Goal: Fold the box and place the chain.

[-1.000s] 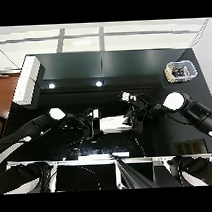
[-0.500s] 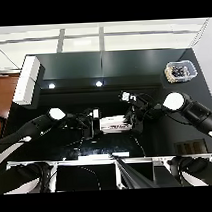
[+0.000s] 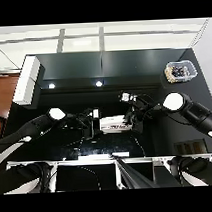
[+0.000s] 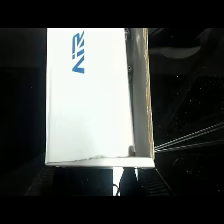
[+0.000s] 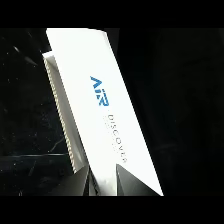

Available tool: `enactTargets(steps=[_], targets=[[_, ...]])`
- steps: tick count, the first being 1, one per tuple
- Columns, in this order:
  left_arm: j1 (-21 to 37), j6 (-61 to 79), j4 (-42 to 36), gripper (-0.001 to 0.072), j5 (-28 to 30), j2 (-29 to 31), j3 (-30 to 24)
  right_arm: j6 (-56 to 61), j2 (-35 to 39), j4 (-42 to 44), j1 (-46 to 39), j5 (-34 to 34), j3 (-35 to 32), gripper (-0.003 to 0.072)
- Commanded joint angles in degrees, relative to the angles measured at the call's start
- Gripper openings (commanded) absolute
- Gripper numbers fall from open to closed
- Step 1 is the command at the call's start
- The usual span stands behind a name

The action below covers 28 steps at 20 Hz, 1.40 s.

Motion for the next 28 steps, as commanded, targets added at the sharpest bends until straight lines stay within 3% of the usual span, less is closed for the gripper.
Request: enactTargets(steps=[1,28], targets=[[-0.04,0.00,0.04,0.0331,0.00,-0.02,0.02,0.39,-0.02,0.00,0.07,0.24,-0.02,0.0177],[-0.04,0.00,0.04,0.0331,0.00,-0.02,0.02,4.44,-0.04,0.00,0.61,1.18,-0.57,0.0178]])
